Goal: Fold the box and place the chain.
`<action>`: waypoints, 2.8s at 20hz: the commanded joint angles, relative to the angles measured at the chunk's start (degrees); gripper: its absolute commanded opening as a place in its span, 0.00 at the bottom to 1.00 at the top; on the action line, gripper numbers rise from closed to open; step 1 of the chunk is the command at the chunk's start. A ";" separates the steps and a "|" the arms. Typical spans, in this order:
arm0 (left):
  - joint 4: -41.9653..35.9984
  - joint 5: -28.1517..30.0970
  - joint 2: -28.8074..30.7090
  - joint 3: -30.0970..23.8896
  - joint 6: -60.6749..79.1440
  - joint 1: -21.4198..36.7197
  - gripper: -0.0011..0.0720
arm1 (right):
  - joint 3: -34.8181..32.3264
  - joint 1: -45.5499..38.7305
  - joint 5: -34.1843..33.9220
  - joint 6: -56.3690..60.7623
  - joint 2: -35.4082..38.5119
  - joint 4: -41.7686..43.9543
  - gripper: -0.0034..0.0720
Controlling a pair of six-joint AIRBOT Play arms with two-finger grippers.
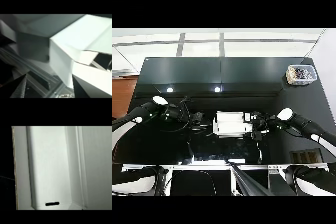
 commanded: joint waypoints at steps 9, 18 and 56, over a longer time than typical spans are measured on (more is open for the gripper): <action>2.05 1.60 -0.33 5.60 -6.54 -8.52 0.88 | 0.00 0.04 -0.02 0.02 -0.02 0.00 0.62; 21.86 10.93 2.12 10.62 -30.58 -18.82 0.88 | -0.02 0.04 -0.02 0.02 -0.02 0.00 0.62; 58.29 6.64 -2.97 22.75 -83.65 -40.52 0.36 | -0.02 0.04 0.22 0.02 -0.02 0.00 0.62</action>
